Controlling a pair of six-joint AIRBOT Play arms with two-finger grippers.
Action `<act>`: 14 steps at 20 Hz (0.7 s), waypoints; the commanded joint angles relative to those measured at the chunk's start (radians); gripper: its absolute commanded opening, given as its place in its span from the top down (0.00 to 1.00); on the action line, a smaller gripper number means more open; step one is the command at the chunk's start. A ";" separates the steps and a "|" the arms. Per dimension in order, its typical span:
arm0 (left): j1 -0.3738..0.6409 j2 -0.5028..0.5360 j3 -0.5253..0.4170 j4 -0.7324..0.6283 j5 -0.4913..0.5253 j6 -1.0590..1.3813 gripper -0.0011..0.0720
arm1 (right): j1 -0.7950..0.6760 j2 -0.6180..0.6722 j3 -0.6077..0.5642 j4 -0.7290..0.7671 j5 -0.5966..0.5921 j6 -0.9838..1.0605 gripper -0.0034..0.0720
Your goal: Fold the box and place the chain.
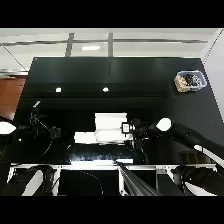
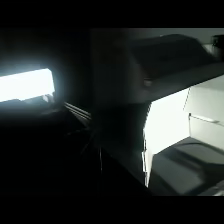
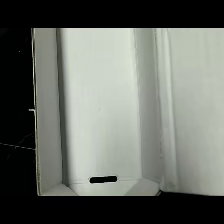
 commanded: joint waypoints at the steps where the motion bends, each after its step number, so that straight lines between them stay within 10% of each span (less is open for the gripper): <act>1: 0.017 -0.093 -0.060 -0.079 -0.045 -0.148 0.94 | 0.000 0.000 0.000 0.000 0.001 0.000 0.55; 8: -0.075 -0.408 -0.059 -0.315 -0.016 0.073 0.95 | 0.000 0.000 0.000 0.000 0.002 0.000 0.55; 14: -0.275 -0.457 0.014 -0.379 0.055 0.128 0.95 | 0.000 0.000 0.000 0.001 0.002 0.000 0.55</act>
